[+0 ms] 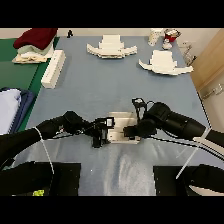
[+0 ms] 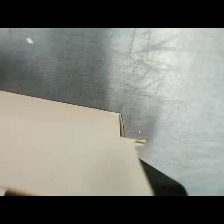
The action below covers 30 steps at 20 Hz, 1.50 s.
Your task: Fold the box.
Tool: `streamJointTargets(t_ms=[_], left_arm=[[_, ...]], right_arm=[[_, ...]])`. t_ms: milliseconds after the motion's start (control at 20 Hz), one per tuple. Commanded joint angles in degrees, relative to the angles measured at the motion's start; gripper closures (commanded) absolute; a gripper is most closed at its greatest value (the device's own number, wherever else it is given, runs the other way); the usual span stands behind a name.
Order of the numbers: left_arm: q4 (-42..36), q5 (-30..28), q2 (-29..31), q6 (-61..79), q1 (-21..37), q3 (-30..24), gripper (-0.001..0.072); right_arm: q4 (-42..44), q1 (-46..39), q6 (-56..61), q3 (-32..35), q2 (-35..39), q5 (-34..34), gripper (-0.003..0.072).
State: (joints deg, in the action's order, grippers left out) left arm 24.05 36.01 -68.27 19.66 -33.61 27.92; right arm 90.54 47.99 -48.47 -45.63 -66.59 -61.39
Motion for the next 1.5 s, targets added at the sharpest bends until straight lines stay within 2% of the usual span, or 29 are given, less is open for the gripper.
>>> streamJointTargets(t_ms=[0,100,150,200,300,700,750,800,850,1100,1150,1250,1300,1350,1450], left_arm=[[0.0,0.0,0.0,0.0,0.0,0.0,0.0256],[0.0,0.0,0.0,0.0,0.0,0.0,0.0256],[0.0,0.0,0.0,0.0,0.0,0.0,0.0256],[0.0,0.0,0.0,0.0,0.0,0.0,0.0256],[0.0,0.0,0.0,0.0,0.0,0.0,0.0256],[0.0,0.0,0.0,0.0,0.0,0.0,0.0255],[0.0,0.0,0.0,0.0,0.0,0.0,0.0256],[0.0,0.0,0.0,0.0,0.0,0.0,0.0256],[0.0,0.0,0.0,0.0,0.0,0.0,0.0256],[0.0,0.0,0.0,0.0,0.0,0.0,0.0256],[0.0,0.0,0.0,0.0,0.0,0.0,0.0256],[0.0,0.0,0.0,0.0,0.0,0.0,0.0256],[0.0,0.0,0.0,0.0,0.0,0.0,0.0256],[0.0,0.0,0.0,0.0,0.0,0.0,0.0256],[0.0,0.0,0.0,0.0,0.0,0.0,0.0256]], right_arm=[[-5.6,2.8,7.6,-2.0,-3.6,-3.3,0.0280],[-5.7,2.8,8.0,-2.0,-4.2,-3.8,0.0286],[-5.7,2.8,8.2,-2.0,-4.2,-3.8,0.0362],[-5.6,2.8,8.2,-2.0,-4.2,-3.9,0.0369],[-5.3,2.8,8.4,-2.0,-4.2,-4.7,0.0673],[-4.9,2.8,8.3,-2.0,-4.1,-4.7,0.0681],[-4.9,2.8,8.3,-2.0,-3.8,-4.7,0.0560],[-4.7,2.8,8.4,-2.0,-3.2,-5.2,0.0373],[-4.6,2.8,8.3,-2.0,-2.3,-5.7,0.0302],[-5.9,2.8,6.9,-2.0,6.5,-7.5,0.0302],[-7.0,2.6,6.9,-2.0,8.7,-7.7,0.0323],[-12.0,1.5,6.9,-2.0,12.5,-9.5,0.0626],[-16.0,-0.3,6.8,-2.0,13.4,-11.2,0.0678],[-18.3,-3.6,6.5,-1.9,13.4,-13.0,0.0683],[-14.6,-12.8,0.0,-0.8,12.3,-11.8,0.0684]])
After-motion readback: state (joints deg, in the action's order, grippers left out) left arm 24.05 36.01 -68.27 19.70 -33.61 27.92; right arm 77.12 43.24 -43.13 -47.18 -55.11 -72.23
